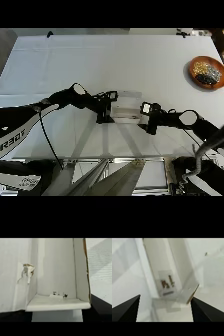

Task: Fold the box and place the chain.

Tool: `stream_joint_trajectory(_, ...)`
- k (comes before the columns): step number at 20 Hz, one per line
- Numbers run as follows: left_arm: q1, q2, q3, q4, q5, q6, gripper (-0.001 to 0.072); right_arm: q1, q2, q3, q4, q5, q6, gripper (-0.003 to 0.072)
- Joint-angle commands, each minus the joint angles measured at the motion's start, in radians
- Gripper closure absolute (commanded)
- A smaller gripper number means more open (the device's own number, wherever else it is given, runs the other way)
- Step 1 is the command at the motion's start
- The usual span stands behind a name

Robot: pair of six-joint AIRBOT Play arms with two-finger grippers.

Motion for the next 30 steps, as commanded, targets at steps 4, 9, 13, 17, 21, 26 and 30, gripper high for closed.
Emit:
stream_joint_trajectory(4,0.018,0.047,0.000,0.200,0.053,-0.176,0.0253,0.000,0.069,0.001,-0.170,0.163,0.229,-0.0014)
stream_joint_trajectory(9,0.014,0.051,0.000,0.216,0.024,-0.213,0.0382,0.000,0.069,0.001,-0.097,0.161,0.225,-0.0011)
stream_joint_trajectory(13,0.014,0.051,0.000,0.217,0.038,-0.226,0.0410,0.000,0.069,0.001,-0.088,0.078,0.223,-0.0010)
stream_joint_trajectory(17,0.014,0.051,0.000,0.215,0.137,-0.226,0.0454,0.000,0.069,0.001,-0.032,-0.038,0.217,-0.0010)
stream_joint_trajectory(21,0.014,0.051,0.000,0.206,0.203,-0.225,0.0452,0.000,0.069,0.001,0.053,-0.162,0.200,-0.0010)
stream_joint_trajectory(26,0.014,0.051,0.000,0.205,0.240,-0.217,0.0352,0.000,0.069,0.001,0.111,-0.205,0.163,-0.0010)
stream_joint_trajectory(30,0.014,0.051,0.000,0.205,0.241,-0.206,0.0354,0.000,0.069,0.001,0.111,-0.205,0.163,-0.0010)
